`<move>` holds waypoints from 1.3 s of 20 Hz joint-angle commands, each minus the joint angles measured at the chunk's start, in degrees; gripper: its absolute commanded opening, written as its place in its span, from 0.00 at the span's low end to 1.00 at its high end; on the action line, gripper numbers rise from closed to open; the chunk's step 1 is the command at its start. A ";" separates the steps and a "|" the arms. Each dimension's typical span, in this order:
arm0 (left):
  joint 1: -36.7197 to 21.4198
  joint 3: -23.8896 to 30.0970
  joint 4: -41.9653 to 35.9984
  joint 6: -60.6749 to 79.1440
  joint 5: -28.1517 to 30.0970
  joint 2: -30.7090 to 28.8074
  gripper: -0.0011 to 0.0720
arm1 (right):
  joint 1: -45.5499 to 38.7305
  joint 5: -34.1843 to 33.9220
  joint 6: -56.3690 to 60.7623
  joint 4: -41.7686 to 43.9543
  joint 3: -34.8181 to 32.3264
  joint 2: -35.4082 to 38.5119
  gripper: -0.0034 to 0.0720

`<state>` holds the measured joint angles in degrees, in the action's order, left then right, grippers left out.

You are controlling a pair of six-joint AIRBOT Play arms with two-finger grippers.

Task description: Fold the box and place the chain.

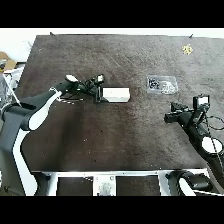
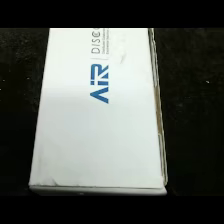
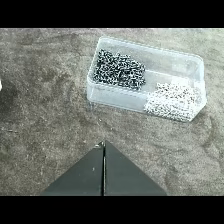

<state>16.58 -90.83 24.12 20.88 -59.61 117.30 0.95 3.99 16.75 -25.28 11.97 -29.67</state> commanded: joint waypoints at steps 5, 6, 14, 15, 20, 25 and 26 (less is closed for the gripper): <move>-1.79 -10.08 -0.57 -12.48 10.49 -13.31 0.03 | -0.02 -0.37 0.00 0.00 -0.07 0.04 0.05; -3.15 -12.41 -0.04 -17.11 11.23 -14.84 0.03 | -0.02 -0.37 0.00 0.00 -0.07 0.04 0.05; -20.83 -16.94 15.91 -53.70 23.28 -19.30 0.03 | -0.02 -0.35 0.00 0.00 -0.07 0.04 0.05; -23.17 -16.70 19.91 -57.33 23.28 -19.30 0.03 | -0.02 -0.35 0.00 0.02 -0.07 0.04 0.05; -34.49 -16.06 29.35 -74.42 21.27 -15.63 0.03 | 0.00 -0.11 0.02 0.02 -0.07 0.02 0.05; -38.82 -16.06 31.01 -75.28 20.33 -7.56 0.03 | 0.00 0.17 0.02 0.02 -0.07 0.04 0.05; -38.82 -16.06 31.87 -74.47 21.33 -6.10 0.03 | 0.02 0.74 0.02 0.02 -0.07 0.02 0.05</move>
<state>-20.34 -106.87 53.34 -51.79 -39.29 107.35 0.97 4.01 16.75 -25.28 11.92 -29.67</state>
